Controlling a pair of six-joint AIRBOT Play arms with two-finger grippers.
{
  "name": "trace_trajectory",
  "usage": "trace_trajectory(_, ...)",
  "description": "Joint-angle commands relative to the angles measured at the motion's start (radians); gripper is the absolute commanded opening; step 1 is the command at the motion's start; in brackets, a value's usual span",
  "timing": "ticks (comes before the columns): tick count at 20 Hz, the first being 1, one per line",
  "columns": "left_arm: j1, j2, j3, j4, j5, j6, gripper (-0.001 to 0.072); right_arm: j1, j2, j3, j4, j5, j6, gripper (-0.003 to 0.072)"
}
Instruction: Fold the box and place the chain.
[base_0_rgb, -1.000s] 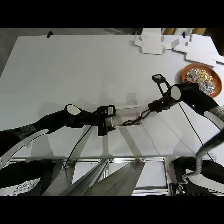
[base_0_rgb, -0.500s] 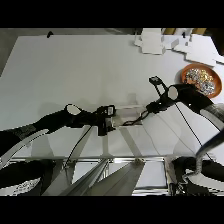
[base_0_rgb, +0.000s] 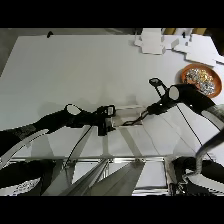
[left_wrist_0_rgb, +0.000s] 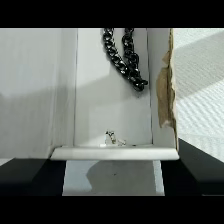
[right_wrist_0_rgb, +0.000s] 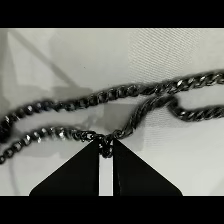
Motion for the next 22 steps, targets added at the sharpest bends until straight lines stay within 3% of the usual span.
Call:
trace_trajectory(1, 0.0, 0.0, 0.0, 0.0, 0.0, 0.0, 0.017, 0.001, 0.129, 0.001, 0.048, 0.077, -0.041, 0.0016)
trace_trajectory(8, 0.0, 0.0, 0.0, 0.0, 0.0, 0.0, 0.017, 0.001, 0.439, 0.001, 0.443, 0.16, -0.206, 0.0016)
trace_trajectory(13, 0.0, 0.0, 0.0, 0.0, 0.0, 0.0, 0.017, 0.031, 0.494, 0.001, 0.713, 0.16, -0.322, 0.0016)
trace_trajectory(22, 0.0, 0.0, 0.0, 0.0, 0.0, 0.0, 0.017, 0.28, 0.478, 0.001, 0.727, -0.089, -0.335, 0.0017)
